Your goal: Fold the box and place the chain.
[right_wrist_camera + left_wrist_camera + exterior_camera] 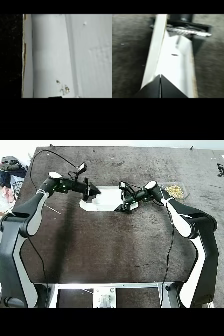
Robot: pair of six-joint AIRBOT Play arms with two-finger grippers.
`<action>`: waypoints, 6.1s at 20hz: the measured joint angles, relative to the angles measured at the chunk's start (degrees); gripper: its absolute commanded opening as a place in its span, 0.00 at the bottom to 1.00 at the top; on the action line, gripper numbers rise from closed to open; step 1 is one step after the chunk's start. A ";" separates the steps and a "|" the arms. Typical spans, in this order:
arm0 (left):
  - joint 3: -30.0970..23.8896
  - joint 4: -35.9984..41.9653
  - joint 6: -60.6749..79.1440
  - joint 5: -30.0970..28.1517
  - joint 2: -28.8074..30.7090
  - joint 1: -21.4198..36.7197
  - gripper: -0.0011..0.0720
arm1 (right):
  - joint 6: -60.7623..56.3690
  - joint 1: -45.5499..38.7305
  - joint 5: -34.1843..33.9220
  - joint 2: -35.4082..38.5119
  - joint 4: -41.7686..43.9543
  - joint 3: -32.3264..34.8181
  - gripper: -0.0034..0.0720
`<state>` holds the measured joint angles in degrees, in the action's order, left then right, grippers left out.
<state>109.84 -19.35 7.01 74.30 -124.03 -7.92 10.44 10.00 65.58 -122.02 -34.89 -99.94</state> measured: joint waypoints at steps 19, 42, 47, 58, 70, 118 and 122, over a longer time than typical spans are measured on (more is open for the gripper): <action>0.02 -4.28 -2.56 -6.36 -3.63 -0.83 0.03 | 0.04 -0.02 0.00 -0.02 0.04 0.00 0.72; -6.29 -28.65 -1.25 -2.73 6.64 -1.70 0.93 | 0.07 0.00 0.00 -0.02 -0.04 -0.02 0.72; -8.59 -28.85 0.13 -5.79 6.64 -3.21 0.93 | 0.04 0.00 0.00 -0.02 -0.02 0.00 0.72; -9.20 -27.85 0.48 -6.29 6.67 -3.63 0.13 | 0.02 0.00 0.00 -0.02 0.00 0.00 0.72; -9.20 -18.78 0.48 -4.85 5.01 -3.72 0.31 | 0.02 0.00 0.00 -0.02 0.00 0.00 0.72; -22.62 -24.81 -57.61 -8.85 15.06 9.40 0.03 | 0.02 0.00 0.00 -0.02 0.00 0.00 0.72; -26.49 -18.99 -54.10 -12.00 14.93 8.20 0.03 | 0.02 0.00 0.00 -0.02 0.00 0.00 0.72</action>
<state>83.35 -38.35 -47.09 62.30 -109.10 0.27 10.46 10.00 65.58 -122.04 -34.89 -99.94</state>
